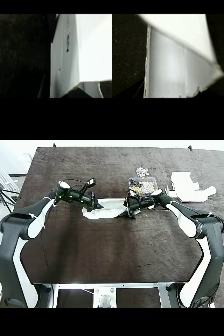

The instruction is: Fold the box and place the chain.

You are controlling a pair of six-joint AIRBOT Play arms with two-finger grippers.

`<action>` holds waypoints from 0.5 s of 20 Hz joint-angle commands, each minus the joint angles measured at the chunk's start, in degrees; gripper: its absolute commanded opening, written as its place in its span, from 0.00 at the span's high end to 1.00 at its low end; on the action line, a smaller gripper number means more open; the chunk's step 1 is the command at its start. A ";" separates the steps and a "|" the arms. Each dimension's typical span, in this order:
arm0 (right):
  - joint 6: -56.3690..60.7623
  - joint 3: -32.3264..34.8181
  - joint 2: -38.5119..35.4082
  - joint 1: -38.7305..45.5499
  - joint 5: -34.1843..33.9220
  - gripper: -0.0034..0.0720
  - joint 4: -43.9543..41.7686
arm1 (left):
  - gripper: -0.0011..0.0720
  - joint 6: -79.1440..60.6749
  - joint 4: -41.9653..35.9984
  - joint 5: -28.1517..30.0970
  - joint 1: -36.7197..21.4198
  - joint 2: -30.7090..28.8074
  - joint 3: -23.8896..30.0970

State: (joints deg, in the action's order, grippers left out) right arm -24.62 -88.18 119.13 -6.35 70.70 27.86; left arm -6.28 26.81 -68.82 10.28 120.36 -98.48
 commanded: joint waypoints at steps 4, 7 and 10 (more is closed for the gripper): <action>0.04 0.02 0.04 -0.04 0.07 0.40 -0.02 | 0.66 1.11 -0.24 -12.46 -2.51 -0.22 -5.57; 0.04 0.02 0.04 -0.04 0.07 0.40 -0.02 | 0.66 3.50 -0.33 -23.82 -5.73 -0.24 -9.73; 0.04 0.02 0.04 -0.04 0.07 0.40 -0.02 | 0.92 4.24 -1.95 -32.50 -8.26 -0.24 -13.22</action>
